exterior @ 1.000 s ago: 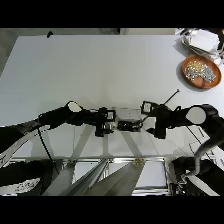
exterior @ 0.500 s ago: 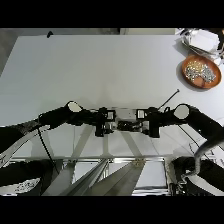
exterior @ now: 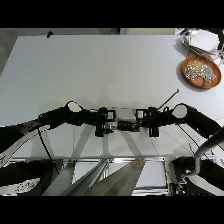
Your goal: Fold the box and place the chain.
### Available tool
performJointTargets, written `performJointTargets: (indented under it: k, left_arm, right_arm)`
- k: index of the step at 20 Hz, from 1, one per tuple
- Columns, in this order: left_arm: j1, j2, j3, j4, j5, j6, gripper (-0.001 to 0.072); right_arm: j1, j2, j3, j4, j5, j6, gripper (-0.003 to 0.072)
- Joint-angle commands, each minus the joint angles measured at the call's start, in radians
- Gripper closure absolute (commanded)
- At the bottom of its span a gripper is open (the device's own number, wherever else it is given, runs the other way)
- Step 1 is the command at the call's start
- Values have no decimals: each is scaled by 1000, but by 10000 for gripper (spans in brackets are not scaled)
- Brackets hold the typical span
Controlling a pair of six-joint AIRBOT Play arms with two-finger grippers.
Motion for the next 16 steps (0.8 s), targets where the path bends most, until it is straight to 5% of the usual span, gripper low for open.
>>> performJointTargets:
  k: [1,8,16]
  left_arm:
    - [0,0,0,0,1,0,500]
    - [0,0,0,0,1,0,500]
    - [0,0,0,0,1,0,500]
  right_arm:
    - [0,9,0,-42,5,47,669]
    - [0,257,0,-222,23,324,670]
    - [0,692,8,128,46,339,670]
